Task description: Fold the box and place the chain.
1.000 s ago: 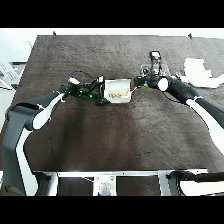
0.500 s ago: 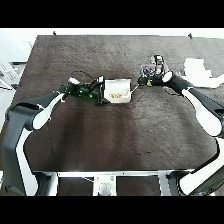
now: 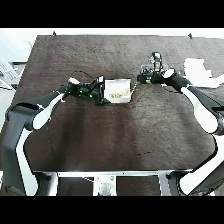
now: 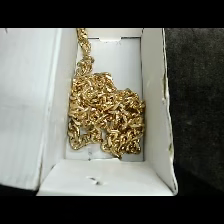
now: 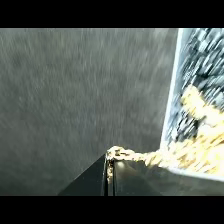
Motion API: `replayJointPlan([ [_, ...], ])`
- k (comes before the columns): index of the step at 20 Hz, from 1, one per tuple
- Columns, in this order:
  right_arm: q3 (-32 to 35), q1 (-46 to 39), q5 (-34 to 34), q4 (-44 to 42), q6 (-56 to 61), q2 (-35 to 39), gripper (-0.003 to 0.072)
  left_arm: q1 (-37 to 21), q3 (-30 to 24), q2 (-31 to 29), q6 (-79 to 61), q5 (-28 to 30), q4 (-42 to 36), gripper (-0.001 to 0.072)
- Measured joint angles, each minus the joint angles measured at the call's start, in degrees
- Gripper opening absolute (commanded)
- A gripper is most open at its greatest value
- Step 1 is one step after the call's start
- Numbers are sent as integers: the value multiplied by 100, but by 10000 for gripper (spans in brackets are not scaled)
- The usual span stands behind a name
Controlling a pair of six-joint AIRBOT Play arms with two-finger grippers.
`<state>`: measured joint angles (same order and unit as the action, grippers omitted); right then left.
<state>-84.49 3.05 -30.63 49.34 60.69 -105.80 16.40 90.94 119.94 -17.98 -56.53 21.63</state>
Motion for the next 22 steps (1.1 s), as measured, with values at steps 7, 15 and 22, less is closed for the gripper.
replayJointPlan([
  [7, -4, 284, 44, 402, -83, 2009, 6, 0, 0, 0, 0, 4, 0, 420],
  [15, -35, 1602, 367, 2588, 708, 4454, 6, 0, 0, 0, -2, 4, -2, 420],
  [22, -254, 2618, 533, 3880, 1071, 4940, 6, 0, 0, 0, 0, 4, -2, 420],
])
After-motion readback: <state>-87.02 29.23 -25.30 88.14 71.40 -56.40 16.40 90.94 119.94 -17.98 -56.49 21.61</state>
